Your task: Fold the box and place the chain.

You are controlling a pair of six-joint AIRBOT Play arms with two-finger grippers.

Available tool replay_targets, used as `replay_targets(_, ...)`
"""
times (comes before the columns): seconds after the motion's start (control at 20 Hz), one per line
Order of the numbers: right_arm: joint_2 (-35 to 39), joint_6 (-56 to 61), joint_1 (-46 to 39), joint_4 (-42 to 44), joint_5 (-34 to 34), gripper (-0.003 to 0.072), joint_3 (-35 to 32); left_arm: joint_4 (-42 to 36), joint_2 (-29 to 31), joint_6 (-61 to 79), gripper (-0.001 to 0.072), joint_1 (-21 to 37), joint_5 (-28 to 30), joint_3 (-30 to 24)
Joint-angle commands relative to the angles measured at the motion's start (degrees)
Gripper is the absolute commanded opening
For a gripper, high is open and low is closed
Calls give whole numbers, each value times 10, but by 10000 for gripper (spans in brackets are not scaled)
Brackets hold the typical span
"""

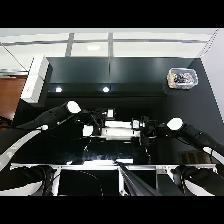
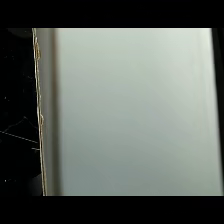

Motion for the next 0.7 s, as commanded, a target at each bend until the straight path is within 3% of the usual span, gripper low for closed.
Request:
replay_targets(0.0,0,0,0,0,0,439,0,0,0,0,26,0,0,0)
replay_targets(0.1,0,0,0,0,0,439,0,0,6,0,33,0,-2,0)
replay_targets(0.15,0,0,0,0,0,439,0,7,14,-1,136,1,-2,0)
replay_targets(0.2,0,0,0,0,0,439,0,16,25,-9,329,4,-2,0)
replay_targets(0.25,0,0,0,0,0,439,0,22,37,-39,477,11,-3,0)
replay_targets(0.3,0,0,0,-1,0,439,0,38,51,-75,548,19,-6,0)
replay_targets(0.5,0,0,0,-3,0,439,0,177,145,-192,567,52,-74,0)
replay_targets(0.65,0,0,0,-2,0,439,0,233,205,-322,552,67,-135,0)
